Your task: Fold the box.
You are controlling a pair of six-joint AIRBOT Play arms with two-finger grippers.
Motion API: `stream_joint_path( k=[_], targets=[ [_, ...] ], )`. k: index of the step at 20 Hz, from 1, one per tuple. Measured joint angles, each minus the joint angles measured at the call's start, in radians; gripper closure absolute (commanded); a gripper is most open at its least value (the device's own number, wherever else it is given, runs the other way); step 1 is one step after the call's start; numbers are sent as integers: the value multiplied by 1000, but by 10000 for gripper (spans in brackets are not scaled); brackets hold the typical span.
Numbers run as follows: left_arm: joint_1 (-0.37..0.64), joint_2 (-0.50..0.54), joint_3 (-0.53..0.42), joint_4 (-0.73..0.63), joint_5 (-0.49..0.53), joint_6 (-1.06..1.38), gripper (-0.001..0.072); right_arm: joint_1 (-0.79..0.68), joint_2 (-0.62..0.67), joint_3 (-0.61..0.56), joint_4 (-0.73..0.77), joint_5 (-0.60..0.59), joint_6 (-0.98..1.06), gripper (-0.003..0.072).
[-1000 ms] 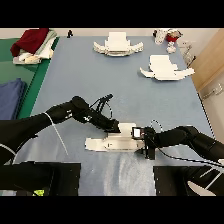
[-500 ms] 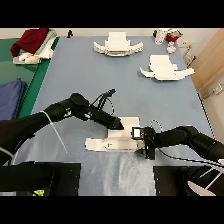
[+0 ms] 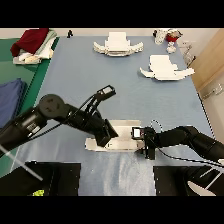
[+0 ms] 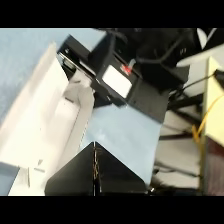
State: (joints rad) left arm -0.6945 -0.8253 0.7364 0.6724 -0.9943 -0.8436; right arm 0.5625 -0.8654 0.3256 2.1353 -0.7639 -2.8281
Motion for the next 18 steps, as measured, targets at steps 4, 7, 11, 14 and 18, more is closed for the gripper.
stream_joint_path(
  k=[4,7,11,14,18],
  targets=[
    [-92,142,-80,187,32,-16,652,0,0,0,0,0,0,168],
    [-79,187,-148,256,46,70,22,0,0,0,0,0,0,168],
    [10,187,-234,265,65,218,23,0,0,0,0,0,0,168],
    [53,155,-286,257,95,367,23,0,0,0,0,0,0,168],
    [70,73,-322,169,167,575,23,0,0,0,0,0,0,168]
  ],
)
